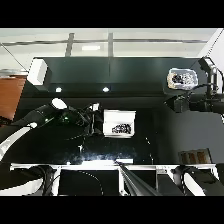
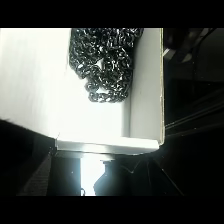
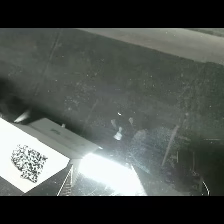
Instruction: Fold the box and place the chain.
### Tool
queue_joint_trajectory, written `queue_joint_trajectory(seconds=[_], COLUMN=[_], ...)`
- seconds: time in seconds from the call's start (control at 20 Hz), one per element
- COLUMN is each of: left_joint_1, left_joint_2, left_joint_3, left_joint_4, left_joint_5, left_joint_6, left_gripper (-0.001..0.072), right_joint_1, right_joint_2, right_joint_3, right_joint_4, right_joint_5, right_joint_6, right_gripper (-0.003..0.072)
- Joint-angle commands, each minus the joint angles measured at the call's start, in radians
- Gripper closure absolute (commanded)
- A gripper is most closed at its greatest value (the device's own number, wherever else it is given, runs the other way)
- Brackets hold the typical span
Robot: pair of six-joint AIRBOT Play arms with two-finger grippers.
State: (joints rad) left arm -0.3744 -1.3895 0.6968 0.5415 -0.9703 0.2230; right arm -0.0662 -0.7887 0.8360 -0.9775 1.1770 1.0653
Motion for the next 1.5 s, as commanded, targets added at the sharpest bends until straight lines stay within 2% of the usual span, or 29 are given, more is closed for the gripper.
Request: queue_joint_trajectory(seconds=[0.0,1.45], left_joint_1=[-0.001,-0.049], left_joint_2=[-0.002,-0.002], left_joint_3=[0.001,0.005], left_joint_4=[-0.007,-0.008], left_joint_5=[-0.003,0.040], left_joint_6=[0.016,0.032], left_gripper=[0.0001,0.0002], right_joint_1=[0.000,0.000], right_joint_2=[0.000,0.000], right_joint_3=[0.000,0.000], right_joint_4=[0.000,0.000], right_joint_5=[0.000,-0.012], right_joint_6=[0.000,0.000], right_gripper=[0.0245,0.0245])
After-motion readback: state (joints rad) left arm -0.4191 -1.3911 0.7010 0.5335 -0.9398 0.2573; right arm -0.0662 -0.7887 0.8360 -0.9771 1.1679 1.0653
